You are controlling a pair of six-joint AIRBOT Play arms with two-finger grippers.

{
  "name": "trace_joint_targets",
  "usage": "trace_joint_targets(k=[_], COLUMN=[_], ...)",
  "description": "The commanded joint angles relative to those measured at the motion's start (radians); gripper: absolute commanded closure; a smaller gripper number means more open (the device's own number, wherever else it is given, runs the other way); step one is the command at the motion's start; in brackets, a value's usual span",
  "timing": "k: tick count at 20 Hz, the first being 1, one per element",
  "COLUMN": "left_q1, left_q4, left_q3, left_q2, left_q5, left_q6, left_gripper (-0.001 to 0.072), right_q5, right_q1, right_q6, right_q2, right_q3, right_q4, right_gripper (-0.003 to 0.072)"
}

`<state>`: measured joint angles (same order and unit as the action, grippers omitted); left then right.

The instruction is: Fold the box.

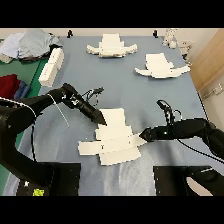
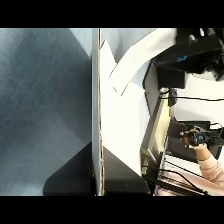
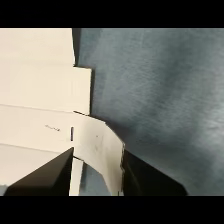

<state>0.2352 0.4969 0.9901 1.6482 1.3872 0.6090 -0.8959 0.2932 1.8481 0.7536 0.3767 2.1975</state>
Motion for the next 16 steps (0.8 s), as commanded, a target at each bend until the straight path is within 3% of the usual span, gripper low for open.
trace_joint_targets(k=[1,4,8,13,16], left_q1=[0.001,0.004,0.058,0.187,0.26], left_q4=[-0.048,-0.068,-0.073,-0.071,-0.07], left_q3=[0.005,0.037,0.019,-0.167,-0.281], left_q2=[0.0,-0.02,-0.168,-0.438,-0.574], left_q5=[0.039,0.029,-0.121,-0.489,-0.57], left_q6=[-0.036,-0.177,-0.388,-0.523,-0.65], left_gripper=[0.0696,0.07,0.0703,0.0703,0.0703], right_q5=[0.016,0.012,0.016,0.032,0.04], right_q1=[-0.001,-0.001,-0.001,-0.001,-0.001], right_q6=[-0.079,-0.248,-0.531,-0.655,-0.685], right_q2=[0.0,0.001,0.001,0.001,0.001], right_q3=[0.042,0.1,0.124,0.124,0.124], right_q4=[-0.227,-0.505,-0.718,-0.739,-0.738], right_gripper=[0.0258,0.0258,0.0261,0.0263,0.0263])
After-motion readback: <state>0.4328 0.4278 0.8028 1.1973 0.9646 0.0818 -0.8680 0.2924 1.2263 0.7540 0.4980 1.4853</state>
